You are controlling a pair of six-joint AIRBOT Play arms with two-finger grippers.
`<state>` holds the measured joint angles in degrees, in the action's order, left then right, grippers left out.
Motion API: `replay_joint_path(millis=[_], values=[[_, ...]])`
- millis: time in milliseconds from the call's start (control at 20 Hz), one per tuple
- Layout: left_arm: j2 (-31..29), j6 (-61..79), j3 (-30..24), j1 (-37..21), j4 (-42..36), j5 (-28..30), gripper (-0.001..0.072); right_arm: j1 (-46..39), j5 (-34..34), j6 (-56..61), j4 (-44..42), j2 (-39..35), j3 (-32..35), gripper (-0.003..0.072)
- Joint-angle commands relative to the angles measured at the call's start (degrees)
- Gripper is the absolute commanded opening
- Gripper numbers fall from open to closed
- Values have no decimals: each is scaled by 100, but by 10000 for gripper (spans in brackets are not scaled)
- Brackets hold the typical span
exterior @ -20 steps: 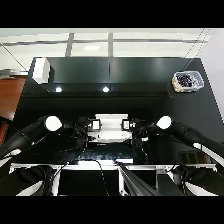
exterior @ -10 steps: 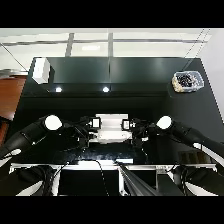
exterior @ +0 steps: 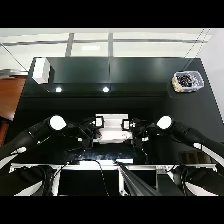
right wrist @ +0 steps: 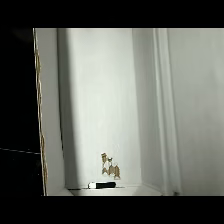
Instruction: Fold the box and place the chain.
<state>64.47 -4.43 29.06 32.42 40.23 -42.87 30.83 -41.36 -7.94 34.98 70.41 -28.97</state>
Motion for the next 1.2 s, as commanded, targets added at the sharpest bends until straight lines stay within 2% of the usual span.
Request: replay_joint_path(millis=[0, 50, 100, 150, 200, 450, 500, 550, 600, 650, 700, 750, 800, 850, 1000, 1150], values=[[37, 15, 0, 136, 63, 201, 97, 0, 2, 4, -4, 2, 4, 236], [35, 15, 0, 136, 138, 221, 125, 0, 2, 4, -4, 0, 4, 236], [35, 15, 0, 136, 151, 232, 213, 0, 2, 4, -4, 2, 4, 236], [35, 13, 0, 136, 146, 240, 348, 0, 2, 4, -4, 0, 4, 236], [35, -2, 0, 136, 149, 225, 416, 0, 4, 4, -4, 2, 4, 236], [35, -9, 0, 138, 149, 181, 399, 0, 2, 4, -4, 0, 4, 236], [31, -9, 0, 138, 149, 175, 232, 0, 2, 4, -4, 2, 4, 236], [26, -9, 0, 138, 149, 184, 179, 0, 4, 4, -4, 0, 4, 236], [28, -9, 0, 138, 146, 199, 316, 0, 2, 4, -4, 0, 4, 237], [28, -9, 0, 136, 146, 199, 409, 0, 4, 4, -4, 0, 4, 236], [28, -9, 0, 136, 151, 199, 410, 0, 4, 4, -4, 0, 4, 237], [22, -9, 0, 136, 153, 199, 311, 0, 4, 4, -4, 0, 4, 236], [-11, -9, 2, 129, 153, 197, 62, 0, 2, 4, -4, 0, 4, 236], [-57, -15, 2, 103, 149, 197, 31, 0, 2, 4, -4, 0, 4, 237], [-457, -540, 2, -280, 149, 127, 30, 0, 2, 4, -2, 0, 4, 236], [-1233, -1217, 2, -852, 144, -428, 30, 0, 2, 4, -4, 0, 4, 236]])
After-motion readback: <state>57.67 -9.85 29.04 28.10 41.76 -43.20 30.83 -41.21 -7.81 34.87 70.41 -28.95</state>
